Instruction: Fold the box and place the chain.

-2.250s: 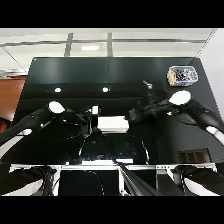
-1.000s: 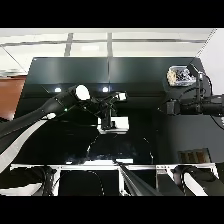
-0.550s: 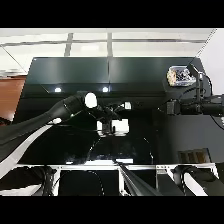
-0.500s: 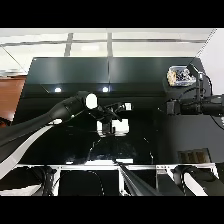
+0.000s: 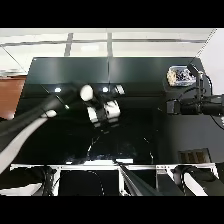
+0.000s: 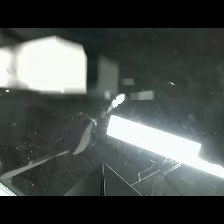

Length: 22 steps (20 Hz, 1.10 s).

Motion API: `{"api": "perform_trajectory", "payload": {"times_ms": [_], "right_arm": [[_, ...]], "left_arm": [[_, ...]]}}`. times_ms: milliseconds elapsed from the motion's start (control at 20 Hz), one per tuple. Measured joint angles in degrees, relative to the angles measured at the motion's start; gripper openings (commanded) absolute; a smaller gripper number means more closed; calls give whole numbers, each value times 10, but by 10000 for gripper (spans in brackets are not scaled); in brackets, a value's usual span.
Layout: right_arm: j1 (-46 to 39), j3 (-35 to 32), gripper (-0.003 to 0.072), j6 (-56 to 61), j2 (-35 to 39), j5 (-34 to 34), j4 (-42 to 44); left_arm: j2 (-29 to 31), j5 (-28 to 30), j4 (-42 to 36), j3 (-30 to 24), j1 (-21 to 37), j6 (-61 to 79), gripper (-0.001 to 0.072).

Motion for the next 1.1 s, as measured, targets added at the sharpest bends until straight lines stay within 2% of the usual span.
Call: {"api": "perform_trajectory", "payload": {"times_ms": [250, 450, 650, 850, 900, 950, 1000, 1100], "right_arm": [[0, 0, 20, 13, 0, -19, 0], [0, 0, 21, 19, 0, -36, 1], [0, 0, 20, 19, 0, -41, 3], [0, 0, 20, 20, 0, -50, 4], [0, 0, 20, 20, 0, -51, 4], [0, 0, 20, 20, 0, -52, 4], [0, 0, 20, 20, 0, -54, 4], [0, 0, 20, 20, 0, -57, 4]], "left_arm": [[-17, 13, 52, 75, 211, -99, 294], [-87, 1, 64, 178, 363, -143, 297], [-200, -38, 50, 325, 460, -158, 297], [-302, -71, 24, 440, 494, -161, 301], [-318, -76, 20, 455, 497, -162, 393], [-330, -75, 18, 466, 499, -163, 679], [-337, -75, 13, 474, 500, -163, 720], [-334, -76, 12, 485, 500, -164, 720]]}}
